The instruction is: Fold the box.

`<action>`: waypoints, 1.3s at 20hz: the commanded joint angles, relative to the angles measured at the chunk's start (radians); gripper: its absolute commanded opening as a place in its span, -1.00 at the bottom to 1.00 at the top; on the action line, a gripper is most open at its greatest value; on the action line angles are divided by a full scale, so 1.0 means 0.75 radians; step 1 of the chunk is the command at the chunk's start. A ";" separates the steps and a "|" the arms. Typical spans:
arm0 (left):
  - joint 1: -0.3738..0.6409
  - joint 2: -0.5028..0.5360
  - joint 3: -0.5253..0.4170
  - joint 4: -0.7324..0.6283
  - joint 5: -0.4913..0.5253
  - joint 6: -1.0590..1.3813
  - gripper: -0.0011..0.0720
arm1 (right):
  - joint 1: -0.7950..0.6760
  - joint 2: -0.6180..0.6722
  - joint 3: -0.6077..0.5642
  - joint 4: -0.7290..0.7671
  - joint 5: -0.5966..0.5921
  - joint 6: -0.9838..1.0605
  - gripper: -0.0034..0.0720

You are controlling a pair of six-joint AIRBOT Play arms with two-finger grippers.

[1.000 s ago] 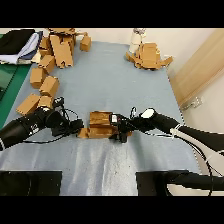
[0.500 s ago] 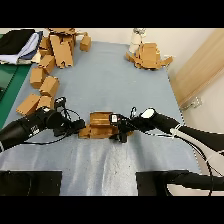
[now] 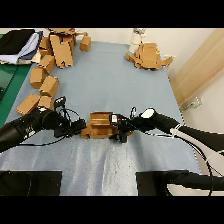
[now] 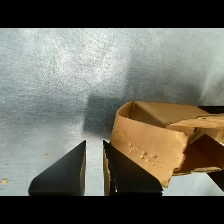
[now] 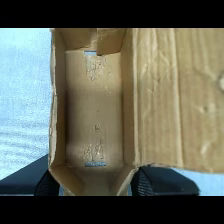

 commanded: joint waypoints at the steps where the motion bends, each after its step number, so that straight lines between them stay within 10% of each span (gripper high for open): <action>1: 0.001 0.003 0.001 -0.035 0.006 0.018 -0.52 | 0.001 -0.001 -0.001 0.001 0.000 0.001 0.50; 26: -0.091 0.032 0.051 -0.069 0.059 0.019 -0.14 | 0.001 -0.001 -0.001 0.001 0.001 0.001 0.50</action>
